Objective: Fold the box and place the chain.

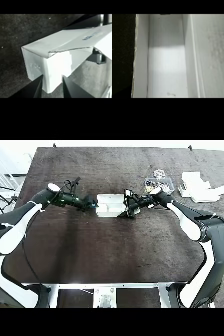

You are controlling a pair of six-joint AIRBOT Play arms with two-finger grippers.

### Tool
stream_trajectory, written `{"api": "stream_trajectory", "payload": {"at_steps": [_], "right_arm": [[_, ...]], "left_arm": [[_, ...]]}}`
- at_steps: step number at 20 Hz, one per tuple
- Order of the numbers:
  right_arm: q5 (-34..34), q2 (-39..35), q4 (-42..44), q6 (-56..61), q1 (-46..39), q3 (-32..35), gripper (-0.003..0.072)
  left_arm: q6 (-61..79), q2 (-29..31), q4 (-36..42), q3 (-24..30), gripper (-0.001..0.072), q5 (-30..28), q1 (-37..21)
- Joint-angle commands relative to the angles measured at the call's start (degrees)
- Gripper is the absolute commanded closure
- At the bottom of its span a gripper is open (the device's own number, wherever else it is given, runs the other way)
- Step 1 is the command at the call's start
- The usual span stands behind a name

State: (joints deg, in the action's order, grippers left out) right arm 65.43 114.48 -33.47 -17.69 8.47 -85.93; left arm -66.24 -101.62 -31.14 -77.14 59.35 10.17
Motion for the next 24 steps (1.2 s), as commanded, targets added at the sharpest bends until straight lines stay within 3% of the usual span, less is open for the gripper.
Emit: {"api": "stream_trajectory", "payload": {"at_steps": [1, 16, 19, 24], "right_arm": [[0.02, 0.02, 0.02, 0.02, 0.02, 0.02, 0.0097], [0.02, 0.02, 0.02, 0.02, 0.02, 0.02, 0.0097], [0.02, 0.02, 0.02, 0.02, 0.02, 0.02, 0.0097], [0.02, 0.02, 0.02, 0.02, 0.02, 0.02, 0.0097]], "left_arm": [[-4.52, 0.37, -3.72, -0.85, 0.0403, -1.97, 1.86], [-34.88, 0.42, -36.98, -11.32, 0.0394, -3.76, 12.79], [-38.6, -0.42, -39.36, -11.43, 0.0393, -4.61, 14.73], [-42.64, -3.45, -43.56, -16.02, 0.0392, 1.62, 15.26]]}}
